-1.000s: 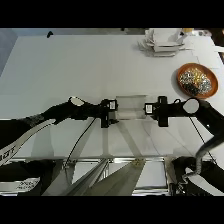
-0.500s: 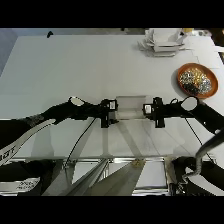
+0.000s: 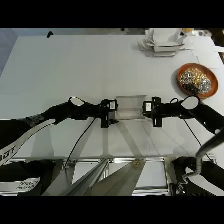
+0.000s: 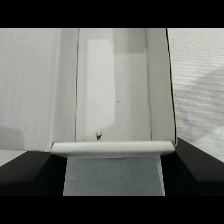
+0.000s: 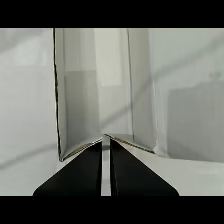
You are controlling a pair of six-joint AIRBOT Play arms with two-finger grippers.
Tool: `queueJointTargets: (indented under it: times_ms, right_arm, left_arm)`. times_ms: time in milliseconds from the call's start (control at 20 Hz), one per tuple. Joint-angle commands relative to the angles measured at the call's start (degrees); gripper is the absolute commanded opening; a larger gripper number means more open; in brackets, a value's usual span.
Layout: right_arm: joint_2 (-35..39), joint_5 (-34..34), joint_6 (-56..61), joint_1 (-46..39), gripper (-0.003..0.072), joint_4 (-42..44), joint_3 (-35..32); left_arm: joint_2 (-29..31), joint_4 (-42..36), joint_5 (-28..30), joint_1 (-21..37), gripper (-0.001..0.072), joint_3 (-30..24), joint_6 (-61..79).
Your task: Fold the box and place the chain.
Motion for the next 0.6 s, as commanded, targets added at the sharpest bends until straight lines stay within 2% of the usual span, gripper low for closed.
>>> queueJointTargets:
  times_ms: [0, 150, 200, 250, 300, 350, 550]
  right_arm:
    - [-1.3, 0.1, -1.7, 0.9, 0.0059, 3.2, 0.0]
    - [-2.6, -1.5, -1.6, 1.7, 0.0064, 3.0, 0.0]
    - [-2.6, -2.0, -1.6, 1.7, 0.0121, 3.0, 0.0]
    - [-2.6, -2.3, -1.6, 1.7, 0.0236, 3.0, 0.0]
    - [-2.6, -2.3, -1.4, 1.7, 0.0306, 3.0, 0.0]
    - [-2.6, -2.2, -1.2, 1.7, 0.0345, 2.9, 0.0]
    - [-2.5, -1.5, 7.0, 1.7, 0.0342, 0.1, 0.0]
  left_arm:
    - [0.0, 0.0, 0.0, 0.0, 0.0016, 0.0, 0.0]
    - [0.0, 0.0, 0.0, 0.0, 0.0016, 0.0, 0.0]
    - [0.0, 0.0, 0.0, 0.0, 0.0016, 0.0, 0.0]
    - [0.0, 0.0, 0.0, 0.0, 0.0016, 0.0, 0.0]
    - [0.0, 0.0, 0.0, 0.0, 0.0016, 0.0, 0.0]
    - [0.0, 0.0, 0.0, 0.0, 0.0016, 0.0, 0.0]
    - [0.0, 0.0, 0.0, 0.0, 0.0016, 0.0, 0.0]
